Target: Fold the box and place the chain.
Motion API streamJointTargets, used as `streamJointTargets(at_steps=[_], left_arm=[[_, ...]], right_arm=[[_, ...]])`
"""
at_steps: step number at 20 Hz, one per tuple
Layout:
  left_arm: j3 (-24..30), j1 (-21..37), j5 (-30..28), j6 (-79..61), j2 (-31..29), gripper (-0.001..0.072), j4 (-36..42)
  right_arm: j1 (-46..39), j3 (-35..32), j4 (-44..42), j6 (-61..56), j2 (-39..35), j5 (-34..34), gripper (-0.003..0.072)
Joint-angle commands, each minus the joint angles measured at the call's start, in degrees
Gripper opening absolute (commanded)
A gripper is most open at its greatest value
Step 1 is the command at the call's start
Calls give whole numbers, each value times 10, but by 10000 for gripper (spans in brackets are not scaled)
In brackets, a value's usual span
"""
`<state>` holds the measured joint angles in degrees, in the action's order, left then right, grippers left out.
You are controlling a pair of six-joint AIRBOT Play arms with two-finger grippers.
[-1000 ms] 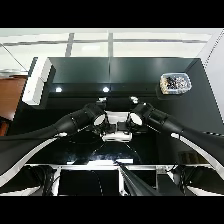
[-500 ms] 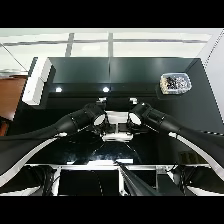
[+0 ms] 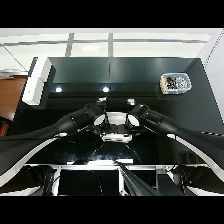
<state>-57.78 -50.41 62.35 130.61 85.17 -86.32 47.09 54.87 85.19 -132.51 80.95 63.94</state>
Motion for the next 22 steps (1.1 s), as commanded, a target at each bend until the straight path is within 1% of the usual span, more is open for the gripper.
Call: streamJointTargets(at_steps=[1, 5, 8, 10, 13, 17, 18, 19, 21, 22], left_arm=[[0, 0, -1, 3, 0, 34, 1], [0, 0, -1, 3, 0, 34, 1], [0, 0, -1, 3, 0, 34, 1], [0, 0, -1, 3, 0, 34, 1], [0, 0, -1, 3, 0, 34, 1], [0, 0, -3, 3, 0, 34, 3], [0, 0, -3, 3, 0, 34, 3], [0, 0, -3, 3, 0, 34, 3], [0, 0, -3, 3, 0, 34, 3], [0, 0, -3, 3, 0, 34, 3]], right_arm=[[0, 0, 9, -5, -2, 15, 320], [-1, 0, 23, 19, -14, 43, 320], [-3, 0, 44, 29, -45, 52, 320], [-9, 0, 48, 36, -78, 55, 320], [-28, 0, 46, 45, -150, 59, 320], [-101, 1, 58, 94, -250, 72, 321], [-126, 1, 76, 110, -268, 76, 321], [-155, 1, 112, 122, -282, 84, 318], [-213, -1, 202, 146, -285, 97, 317], [-243, -8, 235, 159, -285, 88, 317]])
